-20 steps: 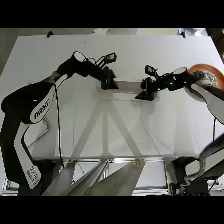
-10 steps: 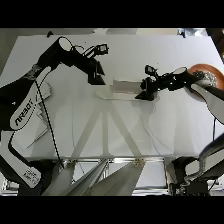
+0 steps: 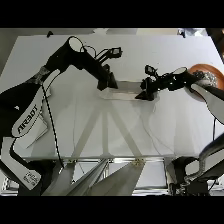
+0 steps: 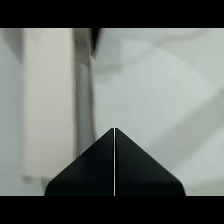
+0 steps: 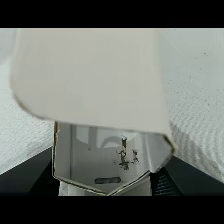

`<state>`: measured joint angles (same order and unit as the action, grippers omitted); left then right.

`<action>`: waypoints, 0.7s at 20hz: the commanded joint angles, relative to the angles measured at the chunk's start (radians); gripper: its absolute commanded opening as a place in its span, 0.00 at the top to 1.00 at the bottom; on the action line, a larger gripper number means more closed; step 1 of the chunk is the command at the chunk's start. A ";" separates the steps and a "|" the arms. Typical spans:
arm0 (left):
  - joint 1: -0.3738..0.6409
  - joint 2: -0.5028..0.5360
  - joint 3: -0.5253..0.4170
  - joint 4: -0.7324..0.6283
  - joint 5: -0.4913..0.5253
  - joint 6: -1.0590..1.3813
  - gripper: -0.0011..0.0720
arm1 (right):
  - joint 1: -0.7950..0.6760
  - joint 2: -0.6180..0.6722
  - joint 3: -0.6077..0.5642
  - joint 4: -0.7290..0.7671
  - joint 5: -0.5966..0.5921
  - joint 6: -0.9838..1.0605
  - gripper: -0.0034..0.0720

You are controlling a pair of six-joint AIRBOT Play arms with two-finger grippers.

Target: Fold the box and place the chain.

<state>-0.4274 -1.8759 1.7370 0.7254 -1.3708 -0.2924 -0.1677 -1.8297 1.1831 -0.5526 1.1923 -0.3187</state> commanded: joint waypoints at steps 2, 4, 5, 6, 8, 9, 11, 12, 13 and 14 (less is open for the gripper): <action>-0.040 -0.002 0.000 -0.054 0.406 -0.018 0.97 | 0.000 -0.001 0.000 0.000 0.000 0.000 0.30; -0.039 -0.023 0.000 -0.052 0.513 -0.085 0.97 | 0.000 -0.001 0.000 0.000 0.000 0.000 0.30; -0.036 -0.039 0.000 -0.052 0.532 -0.103 0.97 | 0.000 -0.001 0.000 0.000 0.000 0.000 0.30; -0.036 -0.057 0.000 -0.052 0.532 -0.109 0.97 | 0.000 -0.001 0.000 0.000 0.000 0.000 0.30; -0.035 -0.098 0.000 -0.051 0.521 -0.135 0.97 | 0.000 -0.001 0.000 0.000 0.000 0.000 0.30; -0.035 -0.117 0.000 -0.051 0.517 -0.140 0.97 | 0.000 -0.001 0.000 0.000 0.000 0.000 0.30; -0.035 -0.144 0.000 -0.051 0.499 -0.142 0.97 | 0.000 -0.001 0.000 0.000 0.000 0.000 0.30; -0.035 -0.147 0.000 -0.051 0.491 -0.141 0.97 | 0.000 -0.001 0.000 0.000 0.000 0.000 0.30; -0.034 -0.144 0.000 -0.052 0.491 -0.141 0.97 | 0.000 -0.001 0.000 0.000 0.000 0.000 0.30; -0.031 -0.137 0.000 -0.052 0.490 -0.141 0.97 | 0.000 -0.001 0.000 0.000 0.000 0.000 0.30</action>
<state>-0.4610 -2.0029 1.7367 0.6735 -0.8825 -0.4232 -0.1677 -1.8297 1.1831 -0.5514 1.1919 -0.3183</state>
